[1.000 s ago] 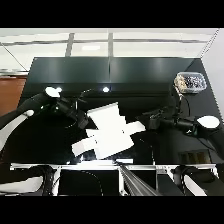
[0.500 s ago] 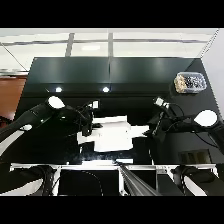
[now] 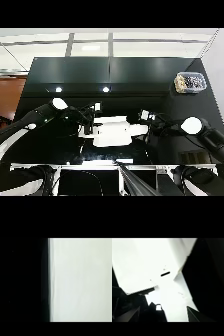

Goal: Fold the box and place the chain.

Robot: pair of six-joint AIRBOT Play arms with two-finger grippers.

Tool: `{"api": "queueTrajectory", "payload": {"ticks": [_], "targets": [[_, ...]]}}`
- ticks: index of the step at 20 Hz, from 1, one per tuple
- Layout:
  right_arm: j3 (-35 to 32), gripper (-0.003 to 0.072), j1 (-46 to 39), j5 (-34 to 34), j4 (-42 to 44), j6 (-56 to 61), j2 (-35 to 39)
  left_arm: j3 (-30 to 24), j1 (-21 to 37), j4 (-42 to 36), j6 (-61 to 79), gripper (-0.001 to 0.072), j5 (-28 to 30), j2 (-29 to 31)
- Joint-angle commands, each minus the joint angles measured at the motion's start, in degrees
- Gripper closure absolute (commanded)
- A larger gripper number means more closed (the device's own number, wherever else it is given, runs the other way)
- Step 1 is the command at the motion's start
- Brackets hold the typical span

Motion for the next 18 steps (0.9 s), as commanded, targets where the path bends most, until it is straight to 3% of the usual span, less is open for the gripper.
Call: {"api": "queueTrajectory", "payload": {"ticks": [1,7,18], "targets": [[-2.4,0.0015,3.3,-3.9,-0.2,-1.2,-1.3,0.0,-1.2,1.2,-2.7,0.0684,1.8,-0.2],[-4.2,0.0015,9.8,-8.0,-0.2,-1.4,-1.3,0.0,-3.2,3.1,-5.0,0.0683,3.9,-0.2],[-5.1,0.0016,16.0,-22.7,3.1,-3.8,-2.5,0.0,-3.2,3.1,-4.9,0.0683,3.8,-0.2]]}}
